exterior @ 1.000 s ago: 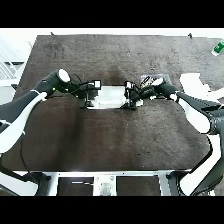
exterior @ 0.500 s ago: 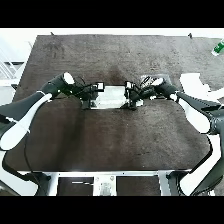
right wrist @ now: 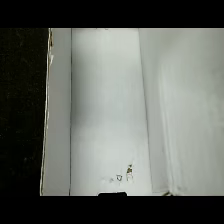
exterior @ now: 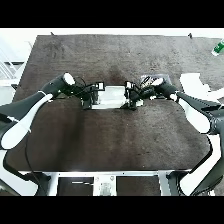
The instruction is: Fold the box and place the chain.
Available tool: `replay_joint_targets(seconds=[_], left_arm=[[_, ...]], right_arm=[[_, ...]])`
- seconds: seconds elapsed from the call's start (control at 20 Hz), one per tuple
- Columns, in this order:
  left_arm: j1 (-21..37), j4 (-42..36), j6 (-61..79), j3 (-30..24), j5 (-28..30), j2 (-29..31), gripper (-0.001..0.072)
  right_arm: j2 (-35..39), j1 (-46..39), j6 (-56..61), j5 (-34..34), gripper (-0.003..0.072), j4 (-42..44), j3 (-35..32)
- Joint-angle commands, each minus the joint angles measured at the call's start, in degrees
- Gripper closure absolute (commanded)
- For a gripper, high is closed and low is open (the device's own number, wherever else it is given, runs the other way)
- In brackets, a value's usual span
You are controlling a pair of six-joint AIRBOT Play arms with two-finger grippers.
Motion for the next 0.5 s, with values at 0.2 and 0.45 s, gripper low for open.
replay_joint_targets(seconds=[0.2, 0.45], left_arm=[[-0.02, -5.84, 3.26, 0.04, 1.57, -1.36, 0.0540], [-0.02, -9.68, 4.94, 0.04, 1.27, -1.36, 0.0514]], right_arm=[[-0.02, 0.00, 0.02, 0.00, 0.0105, 0.00, 0.02], [-0.02, 0.00, 0.02, 0.00, 0.0104, 0.02, 0.02]])
